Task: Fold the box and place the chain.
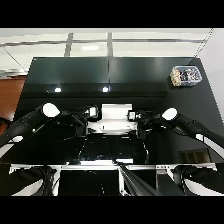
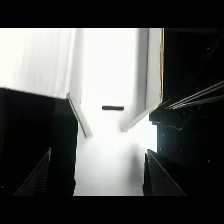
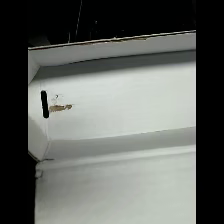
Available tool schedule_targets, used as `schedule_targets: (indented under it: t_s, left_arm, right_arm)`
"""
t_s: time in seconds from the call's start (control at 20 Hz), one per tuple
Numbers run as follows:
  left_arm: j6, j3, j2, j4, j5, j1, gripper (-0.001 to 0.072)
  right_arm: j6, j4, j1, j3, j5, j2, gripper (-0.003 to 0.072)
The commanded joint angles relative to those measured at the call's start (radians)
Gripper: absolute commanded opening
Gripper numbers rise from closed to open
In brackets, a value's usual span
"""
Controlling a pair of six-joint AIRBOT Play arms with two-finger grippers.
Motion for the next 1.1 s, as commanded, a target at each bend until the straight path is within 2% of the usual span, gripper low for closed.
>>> schedule_targets:
  t_s: [0.0, 0.05, 0.25, 0.3, 0.5, 0.75, 1.05]
  left_arm:
    - [0.047, 0.002, -0.032, -0.089, 0.013, -0.014, 0.0671]
    - [0.047, 0.002, -0.045, -0.088, 0.005, -0.018, 0.0666]
    - [0.047, 0.002, -0.058, -0.081, -0.034, -0.021, 0.0426]
    - [0.047, 0.002, -0.058, -0.082, -0.034, -0.021, 0.0344]
    - [0.047, 0.002, -0.059, -0.137, -0.038, -0.022, 0.0329]
    - [0.046, 0.002, -0.072, -0.151, 0.001, -0.049, 0.0328]
    - [0.045, 0.000, -0.092, -0.238, 0.046, -0.079, 0.0329]
  right_arm:
    - [0.000, 0.000, 0.001, 0.000, 0.000, -0.001, 0.0135]
    - [0.000, 0.000, 0.001, 0.000, 0.000, -0.001, 0.0135]
    - [0.000, 0.000, 0.001, 0.000, 0.000, -0.001, 0.0134]
    - [0.000, 0.000, 0.001, 0.000, 0.000, -0.001, 0.0134]
    - [0.000, 0.000, 0.001, 0.000, -0.001, -0.001, 0.0134]
    - [0.000, 0.000, 0.001, 0.000, 0.000, -0.001, 0.0134]
    - [0.000, 0.000, 0.001, 0.000, 0.000, -0.001, 0.0134]
